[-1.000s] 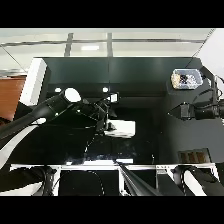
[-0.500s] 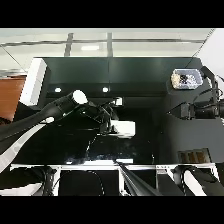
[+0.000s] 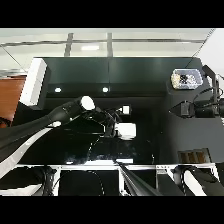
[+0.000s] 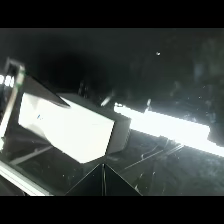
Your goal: Fold the box and place the chain.
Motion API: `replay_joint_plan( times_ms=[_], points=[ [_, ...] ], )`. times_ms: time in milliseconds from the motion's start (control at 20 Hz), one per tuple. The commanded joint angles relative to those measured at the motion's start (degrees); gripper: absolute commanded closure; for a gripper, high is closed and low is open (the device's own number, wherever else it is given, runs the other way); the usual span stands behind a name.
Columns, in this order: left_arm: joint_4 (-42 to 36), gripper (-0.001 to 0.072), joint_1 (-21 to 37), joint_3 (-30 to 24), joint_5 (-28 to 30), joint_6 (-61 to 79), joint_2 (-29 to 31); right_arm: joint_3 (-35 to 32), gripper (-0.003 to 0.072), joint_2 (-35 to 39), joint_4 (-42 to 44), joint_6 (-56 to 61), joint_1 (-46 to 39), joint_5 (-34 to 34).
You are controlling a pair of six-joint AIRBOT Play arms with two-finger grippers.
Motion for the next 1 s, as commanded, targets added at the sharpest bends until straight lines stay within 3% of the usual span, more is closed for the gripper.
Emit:
replay_joint_plan(
  times_ms=[0, 50, 100, 150, 200, 300, 400, 650, 950],
  points=[
    [3.2, 0.0004, -3.0, 0.0, 6.1, -1.6, -1.4, 0.1, 0.0678, 0.1, 0.0, 0.0, 0.0, -3.1],
    [5.0, 0.0037, -3.4, 0.0, 6.3, -3.3, -1.4, 0.1, 0.0678, 0.1, 0.0, 0.0, 0.0, -3.6],
    [7.0, 0.0139, -3.5, 0.1, 5.9, -5.9, -1.2, 0.1, 0.0678, 0.1, 0.0, 0.0, 0.0, -4.0],
    [10.3, 0.0340, -3.4, 0.1, 5.4, -10.3, -0.6, 0.1, 0.0678, 0.1, 0.0, 0.0, 0.0, -4.3],
    [15.2, 0.0436, -2.9, 0.1, 5.2, -17.6, 0.5, 0.1, 0.0678, 0.1, 0.0, 0.0, 0.0, -4.5],
    [20.5, 0.0436, 0.8, 0.1, 3.8, -32.0, 3.2, 0.1, 0.0678, 0.1, -0.3, 0.0, 0.0, -5.2],
    [22.3, 0.0436, 8.1, -0.2, -0.8, -41.1, 6.7, 0.1, 0.0678, 0.1, -0.9, 0.0, 0.0, -5.4],
    [31.0, 0.0419, 33.7, -0.2, -16.3, -58.0, 14.4, 0.1, 0.0678, 0.1, -1.3, 0.0, 0.0, -5.3],
    [37.2, 0.0419, 61.4, -0.4, -27.9, -64.5, 19.0, 0.0, 0.0678, 0.1, -1.3, -2.3, 0.0, -5.3]
  ],
)
